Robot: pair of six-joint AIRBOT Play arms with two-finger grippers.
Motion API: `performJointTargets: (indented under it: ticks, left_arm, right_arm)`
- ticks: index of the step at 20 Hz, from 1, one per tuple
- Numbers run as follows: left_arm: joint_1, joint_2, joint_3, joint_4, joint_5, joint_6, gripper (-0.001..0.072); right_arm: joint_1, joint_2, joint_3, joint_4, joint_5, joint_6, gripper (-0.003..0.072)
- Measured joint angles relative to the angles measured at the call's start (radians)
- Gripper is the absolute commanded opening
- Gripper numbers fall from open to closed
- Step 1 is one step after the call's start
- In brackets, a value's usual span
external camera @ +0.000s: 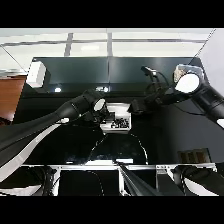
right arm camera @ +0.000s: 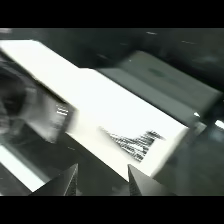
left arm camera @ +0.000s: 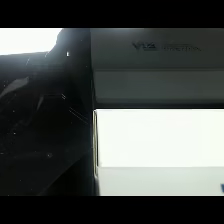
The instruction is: Fold the box and place the chain.
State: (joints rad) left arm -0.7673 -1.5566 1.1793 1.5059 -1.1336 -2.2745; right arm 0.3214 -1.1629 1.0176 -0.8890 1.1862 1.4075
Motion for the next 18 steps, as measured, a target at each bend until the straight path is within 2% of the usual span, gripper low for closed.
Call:
performJointTargets:
  ticks: [3,4,6,7,10,13,15,18]
  left_arm:
    - [0.0,0.0,0.0,0.0,0.0,0.0,0.0028]
    - [0.0,0.0,0.001,0.0,0.001,0.0,0.0099]
    - [0.0,0.001,0.009,-0.014,0.003,0.001,0.0624]
    - [-0.003,0.003,0.019,-0.021,0.001,0.005,0.068]
    - [-0.021,0.05,0.048,-0.003,-0.026,0.051,0.068]
    - [-0.045,0.163,0.045,0.105,-0.063,0.097,0.068]
    - [-0.025,0.25,-0.003,0.203,-0.091,0.105,0.068]
    - [0.077,0.373,-0.142,0.284,-0.099,0.052,0.068]
  right_arm:
    - [-0.075,0.056,-0.001,-0.13,0.074,0.02,0.0365]
    - [-0.096,0.074,-0.002,-0.17,0.09,0.031,0.0365]
    - [-0.121,0.098,-0.002,-0.208,0.111,0.04,0.0365]
    - [-0.129,0.106,-0.002,-0.224,0.116,0.042,0.0365]
    - [-0.14,0.119,-0.002,-0.251,0.119,0.05,0.0365]
    - [-0.144,0.123,-0.002,-0.263,0.105,0.053,0.0365]
    - [-0.146,0.125,-0.002,-0.267,0.093,0.055,0.0365]
    - [-0.147,0.125,-0.005,-0.275,0.07,0.055,0.0365]
